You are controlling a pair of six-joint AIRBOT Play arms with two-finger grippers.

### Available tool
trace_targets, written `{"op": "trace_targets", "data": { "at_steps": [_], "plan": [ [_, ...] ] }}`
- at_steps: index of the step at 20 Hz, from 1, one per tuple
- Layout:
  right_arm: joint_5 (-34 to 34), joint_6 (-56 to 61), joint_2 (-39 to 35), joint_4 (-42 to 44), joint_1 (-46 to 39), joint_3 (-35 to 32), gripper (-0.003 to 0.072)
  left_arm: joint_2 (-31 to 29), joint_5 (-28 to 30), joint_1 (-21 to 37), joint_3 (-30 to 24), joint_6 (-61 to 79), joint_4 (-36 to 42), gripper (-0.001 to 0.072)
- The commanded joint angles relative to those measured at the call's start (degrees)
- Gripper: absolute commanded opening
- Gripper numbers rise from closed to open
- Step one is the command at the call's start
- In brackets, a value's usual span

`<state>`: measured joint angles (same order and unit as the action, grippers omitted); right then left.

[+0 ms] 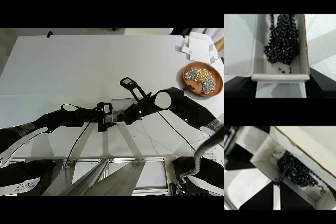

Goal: Fold the box and place the chain.

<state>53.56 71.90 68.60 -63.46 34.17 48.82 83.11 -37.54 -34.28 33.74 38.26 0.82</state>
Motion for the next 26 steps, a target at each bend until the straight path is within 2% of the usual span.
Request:
{"op": "trace_targets", "data": {
  "at_steps": [1, 3, 6, 9, 10, 12, 14, 17, 18, 20, 26],
  "plan": [
    [1.07, 0.04, 0.94, -1.18, 0.04, -0.39, 0.0070, 0.00, 0.02, -0.02, -0.02, 0.02, -0.02, 0.0209],
    [1.18, 0.04, 0.92, -0.94, 0.04, -0.39, 0.0198, 0.00, 0.02, -0.02, -0.02, 0.02, -0.02, 0.0209],
    [1.79, 0.04, -1.14, -0.79, 0.02, -0.35, 0.0210, 0.00, 0.02, -0.04, -0.02, 0.02, -0.02, 0.0209],
    [2.45, 0.07, -8.00, -2.58, -0.02, -0.17, 0.0225, 0.00, 0.02, -0.04, -0.02, 0.02, -0.02, 0.0209],
    [3.08, 0.26, -11.04, -4.63, -0.02, -0.17, 0.0263, 0.00, 0.02, -0.04, -0.02, 0.02, -0.02, 0.0209],
    [4.66, 4.26, -16.04, -10.80, -1.29, -0.17, 0.0268, 0.00, 0.02, -0.04, -0.02, 0.02, 0.00, 0.0209],
    [8.11, 11.17, -18.27, -16.57, -6.97, -0.17, 0.0263, 0.00, 0.02, -0.04, -0.02, 0.02, -0.02, 0.0209],
    [11.45, 14.29, -17.09, -21.07, -18.86, -0.24, 0.0280, 0.00, 0.02, -0.02, -0.02, 0.02, -0.02, 0.0209],
    [10.99, 14.27, -16.22, -21.07, -22.25, -0.28, 0.0318, 0.00, 0.02, -0.04, -0.02, 0.02, 0.00, 0.0209],
    [8.48, 14.27, -13.77, -21.68, -27.52, -0.28, 0.0339, 0.00, 0.02, -0.04, -0.02, 0.02, -0.02, 0.0209],
    [0.50, 14.29, -0.26, -24.02, -30.97, -0.28, 0.0339, 0.00, 0.02, -0.04, -0.02, 0.02, -0.02, 0.0209]
  ]
}}
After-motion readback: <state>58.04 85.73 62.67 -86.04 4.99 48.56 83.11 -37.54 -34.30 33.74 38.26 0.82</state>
